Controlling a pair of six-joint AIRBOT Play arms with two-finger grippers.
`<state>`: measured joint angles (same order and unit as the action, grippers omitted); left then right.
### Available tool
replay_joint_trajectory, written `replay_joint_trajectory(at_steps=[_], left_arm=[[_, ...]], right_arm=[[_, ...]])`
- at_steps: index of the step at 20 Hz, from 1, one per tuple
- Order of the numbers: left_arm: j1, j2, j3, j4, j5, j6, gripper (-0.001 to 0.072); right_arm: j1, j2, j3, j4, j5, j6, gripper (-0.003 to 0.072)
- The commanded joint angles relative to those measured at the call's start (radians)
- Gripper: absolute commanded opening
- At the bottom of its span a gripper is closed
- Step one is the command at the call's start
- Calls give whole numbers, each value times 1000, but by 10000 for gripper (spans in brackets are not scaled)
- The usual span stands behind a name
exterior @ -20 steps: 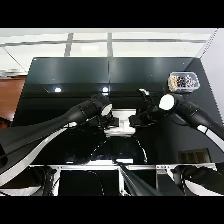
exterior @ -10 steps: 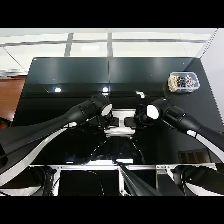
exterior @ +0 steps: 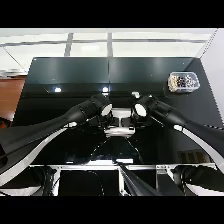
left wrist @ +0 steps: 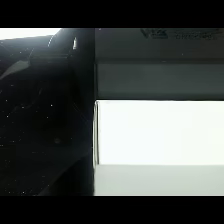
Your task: Fold the box and place the chain.
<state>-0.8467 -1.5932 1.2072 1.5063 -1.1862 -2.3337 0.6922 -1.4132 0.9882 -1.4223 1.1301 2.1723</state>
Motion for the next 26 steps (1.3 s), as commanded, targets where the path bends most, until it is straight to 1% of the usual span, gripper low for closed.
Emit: replay_joint_trajectory(at_steps=[1,2,3,4,6,7,8,9,19,20,21,22,23,26], left_arm=[[0,0,-1,0,-2,0,26],[0,0,-1,0,-2,0,26],[0,0,-1,0,-2,0,26],[0,0,-1,0,-2,0,26],[0,0,-1,0,-1,0,26],[0,0,-1,0,-2,0,26],[0,0,-1,0,-1,0,26],[0,0,-1,0,-2,0,26],[0,0,-1,0,-2,0,26],[0,0,-1,0,-1,0,26],[0,0,-1,0,-1,0,26],[0,0,-1,0,-1,0,26],[0,0,-1,0,-2,0,26],[0,0,-1,0,-1,0,26]], right_arm=[[6,-19,8,-11,25,54,187],[6,-19,8,-11,26,55,186],[6,-19,8,-11,25,54,143],[6,-19,8,-12,25,54,14],[6,-19,8,-11,26,54,14],[6,-19,8,-12,22,54,17],[6,-19,8,-10,17,54,72],[6,-19,8,-8,11,54,219],[6,-35,6,-12,3,53,216],[6,-36,6,-11,3,53,207],[6,-37,6,-11,2,52,174],[6,-37,6,-11,2,45,115],[6,-37,6,-11,4,31,15],[6,-37,6,-11,3,30,14]])
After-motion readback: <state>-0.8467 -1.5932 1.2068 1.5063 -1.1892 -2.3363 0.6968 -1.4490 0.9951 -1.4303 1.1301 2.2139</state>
